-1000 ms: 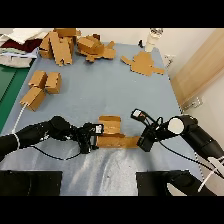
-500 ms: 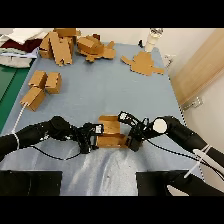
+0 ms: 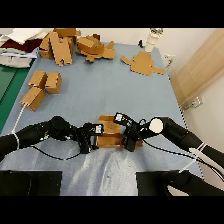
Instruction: Fold the box.
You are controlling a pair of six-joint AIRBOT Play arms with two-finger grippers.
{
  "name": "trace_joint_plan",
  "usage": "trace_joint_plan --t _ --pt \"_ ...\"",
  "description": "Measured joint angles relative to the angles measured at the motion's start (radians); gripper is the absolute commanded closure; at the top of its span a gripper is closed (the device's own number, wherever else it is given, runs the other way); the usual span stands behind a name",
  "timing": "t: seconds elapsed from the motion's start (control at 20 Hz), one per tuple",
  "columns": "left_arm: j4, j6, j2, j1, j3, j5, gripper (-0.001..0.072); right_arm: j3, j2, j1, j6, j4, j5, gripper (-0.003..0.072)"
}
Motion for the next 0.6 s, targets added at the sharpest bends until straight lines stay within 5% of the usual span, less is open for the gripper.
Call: trace_joint_plan --t 0.2,0.6 --pt "0.0 0.0 0.0 0.0 0.0 0.0 0.0228 0.0 0.0 0.014 -0.016 0.015 0.025 0.0543" --pt "0.0 0.0 0.0 0.0 0.0 0.0 0.0228 0.0 -0.001 0.019 -0.023 0.093 0.003 0.0539"
